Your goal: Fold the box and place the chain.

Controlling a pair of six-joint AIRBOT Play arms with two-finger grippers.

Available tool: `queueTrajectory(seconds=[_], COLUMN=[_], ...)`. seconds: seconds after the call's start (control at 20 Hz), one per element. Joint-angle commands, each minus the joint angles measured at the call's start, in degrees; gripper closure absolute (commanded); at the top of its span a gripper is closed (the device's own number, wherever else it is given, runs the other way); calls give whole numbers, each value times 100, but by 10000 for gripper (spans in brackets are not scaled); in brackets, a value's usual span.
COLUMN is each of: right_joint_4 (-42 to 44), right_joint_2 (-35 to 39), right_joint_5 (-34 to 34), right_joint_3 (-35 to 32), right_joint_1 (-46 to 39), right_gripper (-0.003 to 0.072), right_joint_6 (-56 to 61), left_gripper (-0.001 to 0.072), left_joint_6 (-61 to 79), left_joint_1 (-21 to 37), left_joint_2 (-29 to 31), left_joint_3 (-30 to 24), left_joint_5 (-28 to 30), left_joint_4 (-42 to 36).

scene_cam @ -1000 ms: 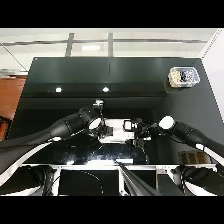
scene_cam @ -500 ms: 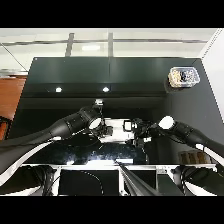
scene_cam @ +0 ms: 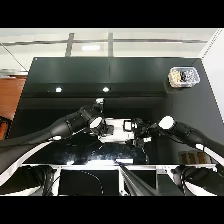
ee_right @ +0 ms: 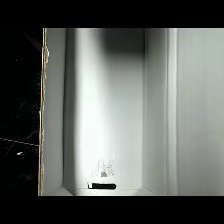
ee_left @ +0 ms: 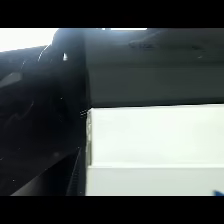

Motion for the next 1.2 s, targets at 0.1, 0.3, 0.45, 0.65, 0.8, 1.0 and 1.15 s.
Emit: queueTrajectory(seconds=[0.1,0.3,0.45,0.65,0.8,1.0,1.15], right_joint_4=[2,2,7,-730,-1611,-1554,-1244], right_joint_2=[-4,-4,0,522,1088,975,809], right_joint_5=[2,4,4,251,951,763,208], right_joint_3=[-2,-2,-2,2,2,-9,-9], right_joint_1=[0,0,0,-96,-382,-363,-98], right_gripper=[160,160,48,-22,-20,-13,-11], right_joint_6=[0,0,81,1303,1766,1519,1213], left_gripper=[418,679,679,679,679,679,679], left_joint_6=[22,79,105,129,129,127,127], left_joint_1=[4,-2,0,2,4,2,4], left_joint_2=[-96,-155,-155,-155,-155,-155,-155], left_joint_3=[70,72,72,72,72,72,72], left_joint_5=[-146,-125,-125,-170,-164,-142,-151], left_joint_4=[61,57,59,57,52,35,33])
